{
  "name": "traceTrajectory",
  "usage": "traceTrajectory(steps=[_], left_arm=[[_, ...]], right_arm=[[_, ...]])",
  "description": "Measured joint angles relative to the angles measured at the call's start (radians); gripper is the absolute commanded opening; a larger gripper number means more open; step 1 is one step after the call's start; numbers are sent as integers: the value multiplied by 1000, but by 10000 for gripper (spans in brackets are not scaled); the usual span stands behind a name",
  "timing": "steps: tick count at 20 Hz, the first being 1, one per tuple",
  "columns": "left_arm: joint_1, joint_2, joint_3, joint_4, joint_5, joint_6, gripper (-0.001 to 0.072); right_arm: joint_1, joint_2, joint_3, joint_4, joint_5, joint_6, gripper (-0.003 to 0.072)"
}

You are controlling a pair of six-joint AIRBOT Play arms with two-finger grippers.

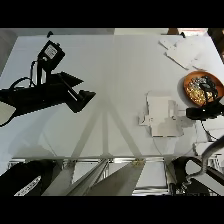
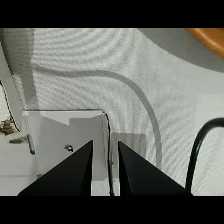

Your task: Fold the box and place the chain.

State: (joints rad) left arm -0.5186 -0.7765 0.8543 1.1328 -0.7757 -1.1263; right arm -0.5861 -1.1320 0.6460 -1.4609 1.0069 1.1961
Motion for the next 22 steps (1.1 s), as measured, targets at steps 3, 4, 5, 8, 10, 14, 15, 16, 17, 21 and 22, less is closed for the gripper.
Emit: traceTrajectory(steps=[3,4,5,8,10,14,15,16,17,21,22], left_arm=[[0,0,0,0,0,0,696],[0,0,0,0,0,0,696],[0,0,0,0,0,0,696],[0,0,0,0,0,0,696],[0,0,0,0,0,0,696],[0,0,0,0,0,0,696],[0,0,0,0,0,0,696],[0,0,0,0,0,0,696],[0,0,0,0,0,0,696],[0,0,0,0,0,0,696],[0,0,0,0,0,0,696]], right_arm=[[0,-13,0,10,-13,0,156],[0,-26,0,11,-15,0,153],[0,-39,0,16,-16,0,103],[0,-67,0,22,-18,-1,14],[-1,-75,0,22,-18,-1,13],[-1,-77,1,32,32,-16,11],[-1,-71,0,43,50,-31,11],[-1,-58,0,68,67,-55,12],[-1,-43,0,100,69,-82,12],[-1,40,0,323,113,-238,14],[-1,60,0,391,116,-268,13]])
